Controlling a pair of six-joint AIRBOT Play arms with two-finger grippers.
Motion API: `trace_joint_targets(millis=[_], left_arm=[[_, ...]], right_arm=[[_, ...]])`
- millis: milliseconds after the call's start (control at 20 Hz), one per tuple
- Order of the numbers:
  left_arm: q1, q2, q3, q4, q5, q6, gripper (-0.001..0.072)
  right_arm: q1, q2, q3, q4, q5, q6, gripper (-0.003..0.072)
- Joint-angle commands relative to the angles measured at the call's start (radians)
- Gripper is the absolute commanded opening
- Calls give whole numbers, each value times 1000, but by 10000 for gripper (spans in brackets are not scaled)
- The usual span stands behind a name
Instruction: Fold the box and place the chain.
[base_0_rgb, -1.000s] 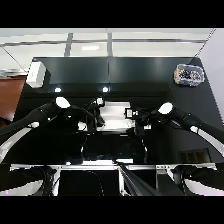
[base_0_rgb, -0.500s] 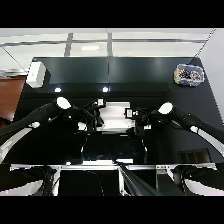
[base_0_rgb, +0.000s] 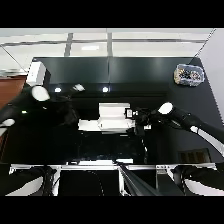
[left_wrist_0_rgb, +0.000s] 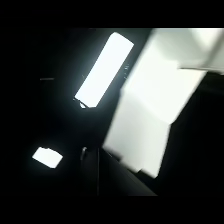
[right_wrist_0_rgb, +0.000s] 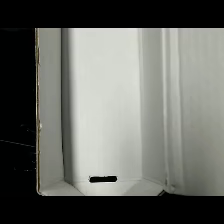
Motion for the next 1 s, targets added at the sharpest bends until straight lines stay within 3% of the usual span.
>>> trace_joint_targets(millis=[0,150,250,450,650,800,950], left_arm=[[231,30,-53,-94,-110,-334,23],[389,-60,-155,-365,-242,-406,24],[417,-111,-202,-462,-230,-378,22],[323,-181,-203,-469,-80,-414,22],[143,-219,-172,-419,31,-421,22],[63,-226,-138,-516,-23,-279,23],[60,-252,-108,-540,-104,-212,23]], right_arm=[[0,0,0,0,0,0,134],[0,0,0,0,0,0,133],[0,0,0,0,0,0,133],[0,0,0,0,0,0,133],[0,0,0,0,0,0,133],[0,0,0,0,0,0,133],[0,0,0,1,0,0,133]])
